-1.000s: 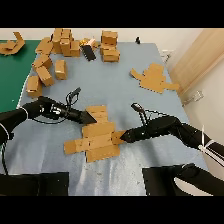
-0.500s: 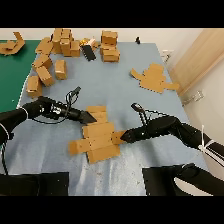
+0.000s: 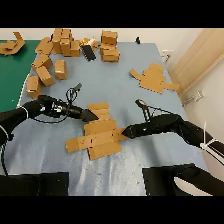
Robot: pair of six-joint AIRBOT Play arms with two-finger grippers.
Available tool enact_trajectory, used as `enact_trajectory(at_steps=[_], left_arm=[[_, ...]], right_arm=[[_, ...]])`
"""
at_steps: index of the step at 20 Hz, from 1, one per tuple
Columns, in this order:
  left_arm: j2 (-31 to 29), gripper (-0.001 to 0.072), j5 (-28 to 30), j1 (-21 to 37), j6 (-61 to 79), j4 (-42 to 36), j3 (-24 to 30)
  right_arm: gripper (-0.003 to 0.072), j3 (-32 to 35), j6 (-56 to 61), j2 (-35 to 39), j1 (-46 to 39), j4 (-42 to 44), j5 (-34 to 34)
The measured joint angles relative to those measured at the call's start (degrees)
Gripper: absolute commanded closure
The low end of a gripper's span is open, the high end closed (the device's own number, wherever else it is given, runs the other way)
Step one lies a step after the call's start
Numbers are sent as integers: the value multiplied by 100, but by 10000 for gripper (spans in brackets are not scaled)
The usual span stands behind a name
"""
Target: Fold the box.
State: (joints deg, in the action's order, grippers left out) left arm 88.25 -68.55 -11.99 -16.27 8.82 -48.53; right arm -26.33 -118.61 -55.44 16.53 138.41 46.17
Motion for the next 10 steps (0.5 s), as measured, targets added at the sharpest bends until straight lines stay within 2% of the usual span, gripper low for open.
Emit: enact_trajectory(at_steps=[6, 10], left_arm=[[-555, 699, 719, -376, 1104, -195, -55], [-686, 699, 920, -649, 1996, -431, 210]], right_arm=[[505, -1115, 920, 243, -811, -874, 302], [519, -1676, 1261, 389, -979, -874, 409]])
